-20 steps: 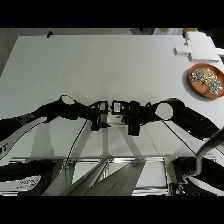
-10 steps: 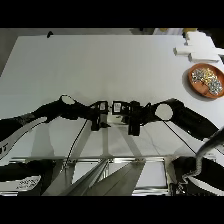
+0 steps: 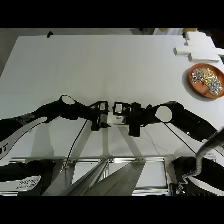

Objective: Fold the box and place the chain.

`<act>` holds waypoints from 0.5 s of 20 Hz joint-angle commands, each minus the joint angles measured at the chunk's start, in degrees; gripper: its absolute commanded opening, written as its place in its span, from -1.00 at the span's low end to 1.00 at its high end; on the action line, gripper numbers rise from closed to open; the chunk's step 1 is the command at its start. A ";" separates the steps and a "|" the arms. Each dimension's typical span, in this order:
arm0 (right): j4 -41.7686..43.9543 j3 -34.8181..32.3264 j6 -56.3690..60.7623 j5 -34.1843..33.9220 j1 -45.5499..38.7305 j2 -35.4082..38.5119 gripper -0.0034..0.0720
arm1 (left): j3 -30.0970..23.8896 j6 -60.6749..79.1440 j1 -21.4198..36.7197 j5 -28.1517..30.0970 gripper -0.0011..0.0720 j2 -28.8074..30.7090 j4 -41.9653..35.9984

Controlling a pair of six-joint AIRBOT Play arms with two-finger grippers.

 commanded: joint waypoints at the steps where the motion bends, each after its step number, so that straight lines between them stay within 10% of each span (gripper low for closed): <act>1: -0.02 -1.27 0.00 0.46 0.07 -0.04 -0.86 | -0.02 -0.04 0.02 0.00 -0.27 0.04 -0.02; 10: -0.83 -1.62 0.04 1.03 0.20 -0.04 -0.86 | -0.02 -0.04 0.02 0.00 -0.27 0.04 -0.02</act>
